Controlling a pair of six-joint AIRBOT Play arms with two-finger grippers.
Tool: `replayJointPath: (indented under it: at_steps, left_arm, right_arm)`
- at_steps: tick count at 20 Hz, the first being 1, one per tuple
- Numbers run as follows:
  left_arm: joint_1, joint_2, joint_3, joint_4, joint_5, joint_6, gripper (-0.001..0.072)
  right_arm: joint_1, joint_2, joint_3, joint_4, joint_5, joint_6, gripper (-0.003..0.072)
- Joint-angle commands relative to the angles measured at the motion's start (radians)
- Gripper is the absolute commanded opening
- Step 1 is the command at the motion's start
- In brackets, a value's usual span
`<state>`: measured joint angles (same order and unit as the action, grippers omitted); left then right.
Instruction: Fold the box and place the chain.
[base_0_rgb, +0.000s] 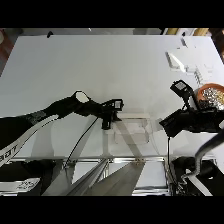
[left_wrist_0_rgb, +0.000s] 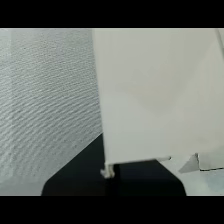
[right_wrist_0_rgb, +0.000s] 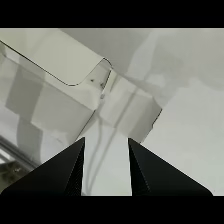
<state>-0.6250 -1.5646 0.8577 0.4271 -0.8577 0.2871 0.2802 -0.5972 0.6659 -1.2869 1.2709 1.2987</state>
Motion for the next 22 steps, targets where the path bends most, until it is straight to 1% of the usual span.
replayJointPath:
  at_steps: [1, 3, 12, 16, 18, 22]
  left_arm:
    - [0.0, -0.014, 0.006, 0.012, 0.003, -0.014, 0.0]
    - [0.0, -0.025, 0.006, 0.012, 0.002, -0.018, 0.0002]
    - [0.0, -0.016, 0.006, 0.013, 0.003, 0.001, 0.0002]
    - [0.0, 0.02, 0.008, 0.049, 0.027, -0.041, 0.0]
    - [0.0, 0.022, 0.008, 0.087, 0.031, -0.053, 0.0]
    - [-0.018, 0.022, 0.008, 0.091, 0.055, -0.052, 0.0001]
  right_arm:
    - [0.001, 0.001, 0.0, 0.0, 0.001, 0.0, 0.0305]
    - [0.001, 0.001, 0.0, 0.0, 0.001, 0.0, 0.0305]
    - [0.001, 0.001, 0.0, 0.0, 0.001, 0.0, 0.0305]
    - [0.001, 0.001, 0.0, 0.0, 0.0, 0.0, 0.0305]
    - [0.001, 0.001, 0.0, 0.0, 0.0, 0.0, 0.0305]
    - [0.001, 0.001, 0.0, 0.0, 0.001, 0.0, 0.0305]
